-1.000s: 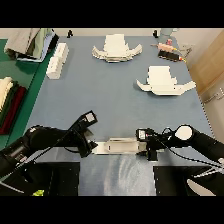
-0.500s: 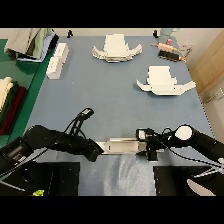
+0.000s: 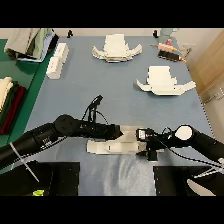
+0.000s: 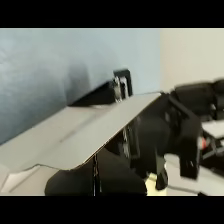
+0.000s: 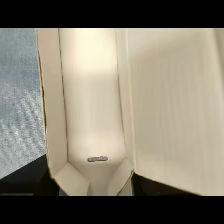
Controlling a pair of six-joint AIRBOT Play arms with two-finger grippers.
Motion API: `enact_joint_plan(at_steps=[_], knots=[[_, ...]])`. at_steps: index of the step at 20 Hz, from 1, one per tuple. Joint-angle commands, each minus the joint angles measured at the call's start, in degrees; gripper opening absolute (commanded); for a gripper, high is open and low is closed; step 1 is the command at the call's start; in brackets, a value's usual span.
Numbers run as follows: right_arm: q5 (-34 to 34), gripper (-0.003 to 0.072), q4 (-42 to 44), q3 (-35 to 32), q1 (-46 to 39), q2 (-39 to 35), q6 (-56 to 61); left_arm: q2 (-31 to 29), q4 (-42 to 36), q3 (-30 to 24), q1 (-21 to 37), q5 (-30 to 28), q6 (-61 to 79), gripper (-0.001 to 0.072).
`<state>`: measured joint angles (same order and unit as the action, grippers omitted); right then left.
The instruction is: Fold the box.
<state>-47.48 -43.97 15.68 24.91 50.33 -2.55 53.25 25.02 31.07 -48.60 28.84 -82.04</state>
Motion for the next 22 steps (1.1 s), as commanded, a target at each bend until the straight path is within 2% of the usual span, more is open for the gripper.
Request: enact_joint_plan(at_steps=[1,5,8,12,19,22], knots=[[-0.02,0.0508,0.0,0.07,-0.02,-0.04,-0.04,5.51,-0.76,0.59,0.85,-4.28,-1.99,0.0015],[-0.02,0.0509,0.0,0.07,-0.02,-0.04,-0.04,11.15,-0.59,0.57,1.2,-4.46,-2.12,0.0015],[-0.02,0.0508,0.0,0.07,-0.02,-0.04,-0.04,13.14,-0.57,0.66,1.18,-4.76,-3.08,0.0015],[-0.02,0.0508,0.0,0.07,-0.02,-0.04,-0.04,13.18,-0.59,0.68,1.2,-7.45,-3.08,0.0015],[-0.02,0.0508,-0.02,0.07,-0.02,-0.04,-0.04,13.18,-0.72,0.9,1.18,-6.25,-3.06,0.0015],[-0.02,0.0508,0.0,0.07,-0.02,-0.04,-0.04,11.93,-0.55,3.41,1.2,-4.35,-0.07,0.0015]])
